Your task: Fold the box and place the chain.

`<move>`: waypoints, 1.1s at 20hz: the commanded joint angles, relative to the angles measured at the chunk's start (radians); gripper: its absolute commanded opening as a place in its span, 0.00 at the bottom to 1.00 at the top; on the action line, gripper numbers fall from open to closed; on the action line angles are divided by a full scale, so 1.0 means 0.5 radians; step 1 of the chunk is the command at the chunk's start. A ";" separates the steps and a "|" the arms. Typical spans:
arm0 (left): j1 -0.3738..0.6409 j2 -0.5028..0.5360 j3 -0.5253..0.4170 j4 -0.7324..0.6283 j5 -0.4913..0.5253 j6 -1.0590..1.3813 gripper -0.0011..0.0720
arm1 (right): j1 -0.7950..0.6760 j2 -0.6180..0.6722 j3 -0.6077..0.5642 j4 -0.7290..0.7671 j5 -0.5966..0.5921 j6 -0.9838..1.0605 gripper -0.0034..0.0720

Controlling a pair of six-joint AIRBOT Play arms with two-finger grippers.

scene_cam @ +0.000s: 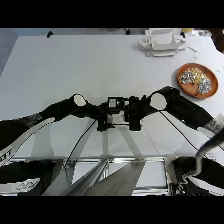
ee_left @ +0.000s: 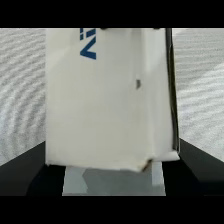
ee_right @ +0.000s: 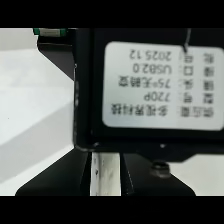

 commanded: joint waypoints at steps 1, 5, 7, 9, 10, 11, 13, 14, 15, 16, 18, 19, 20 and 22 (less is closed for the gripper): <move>0.001 0.002 0.001 0.001 0.000 0.002 0.36 | 0.002 0.002 -0.002 -0.011 -0.010 0.009 0.18; 0.001 0.002 0.001 0.002 0.001 0.002 0.36 | 0.002 0.002 -0.024 -0.008 -0.072 0.060 0.18; 0.001 0.002 0.001 0.001 0.001 0.002 0.36 | 0.002 0.002 -0.052 0.014 -0.082 0.060 0.23; 0.001 0.002 0.001 0.001 0.001 0.002 0.36 | 0.002 0.002 -0.080 0.026 -0.063 0.060 0.31; 0.001 0.002 0.001 0.001 0.001 0.002 0.36 | 0.002 0.002 -0.095 0.034 -0.057 0.060 0.31; 0.002 0.002 0.001 0.001 0.001 0.002 0.36 | 0.002 0.002 -0.110 0.035 -0.057 0.060 0.31; 0.001 0.002 0.001 0.001 0.001 0.002 0.36 | 0.002 0.002 -0.124 0.036 -0.052 0.060 0.31; 0.001 0.002 0.001 0.001 0.001 0.002 0.36 | 0.002 0.006 -0.124 0.045 -0.053 0.060 0.32; 0.001 0.002 0.001 0.002 0.001 0.002 0.36 | 0.002 0.021 -0.124 0.062 -0.057 0.059 0.41; 0.002 0.002 0.001 0.001 0.001 0.002 0.36 | 0.002 0.048 -0.124 0.090 -0.070 0.056 0.50; 0.002 0.002 0.001 0.001 0.001 0.002 0.36 | 0.002 0.120 -0.124 0.101 -0.114 0.053 0.50; 0.001 0.002 0.001 0.001 0.000 0.002 0.36 | 0.002 0.148 -0.124 0.088 -0.122 0.053 0.50; 0.002 0.002 0.001 0.002 0.001 0.002 0.36 | 0.002 0.170 -0.124 0.082 -0.121 0.054 0.49; 0.001 0.002 0.001 0.001 0.000 0.002 0.36 | 0.002 0.178 -0.125 0.086 -0.112 0.061 0.13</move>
